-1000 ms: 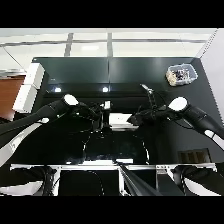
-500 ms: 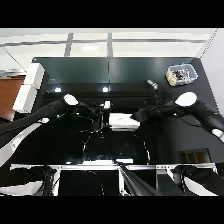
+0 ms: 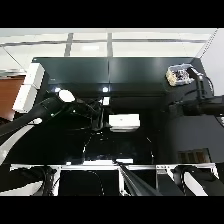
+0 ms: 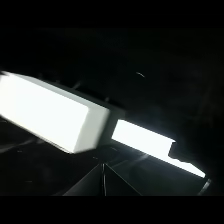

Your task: Fold the box and place the chain.

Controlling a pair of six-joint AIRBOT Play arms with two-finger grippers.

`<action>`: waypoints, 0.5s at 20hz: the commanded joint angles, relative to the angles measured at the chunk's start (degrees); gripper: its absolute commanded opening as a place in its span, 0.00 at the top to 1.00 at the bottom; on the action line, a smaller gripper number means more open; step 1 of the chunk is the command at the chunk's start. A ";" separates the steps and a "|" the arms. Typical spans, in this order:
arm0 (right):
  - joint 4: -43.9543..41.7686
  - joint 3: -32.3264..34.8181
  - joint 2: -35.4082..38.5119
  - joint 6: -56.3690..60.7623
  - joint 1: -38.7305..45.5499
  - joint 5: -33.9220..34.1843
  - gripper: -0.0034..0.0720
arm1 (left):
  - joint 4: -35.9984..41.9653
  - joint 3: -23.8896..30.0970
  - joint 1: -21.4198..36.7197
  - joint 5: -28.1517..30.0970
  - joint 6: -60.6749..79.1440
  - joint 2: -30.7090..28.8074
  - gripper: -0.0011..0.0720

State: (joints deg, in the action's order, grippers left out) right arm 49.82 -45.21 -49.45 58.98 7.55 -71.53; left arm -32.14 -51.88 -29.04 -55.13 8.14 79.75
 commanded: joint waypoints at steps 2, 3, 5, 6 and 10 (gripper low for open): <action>2.29 -0.07 1.16 0.83 3.63 -0.31 0.93 | -0.07 -6.19 -6.38 5.51 -7.43 2.08 0.01; 2.29 -0.07 1.14 0.83 3.63 -0.35 0.93 | -0.31 -8.11 -8.28 7.63 -10.47 4.37 0.01; 2.40 -0.07 1.14 0.81 3.63 -0.48 0.93 | -0.48 -12.09 -10.36 8.02 -16.00 8.90 0.01; 2.56 -0.07 1.14 0.79 3.63 -0.46 0.93 | -0.66 -13.49 -10.78 8.02 -17.44 10.62 0.01; 2.75 -0.07 1.14 0.57 3.63 -0.48 0.93 | -2.05 -14.67 -10.91 8.00 -21.57 12.44 0.02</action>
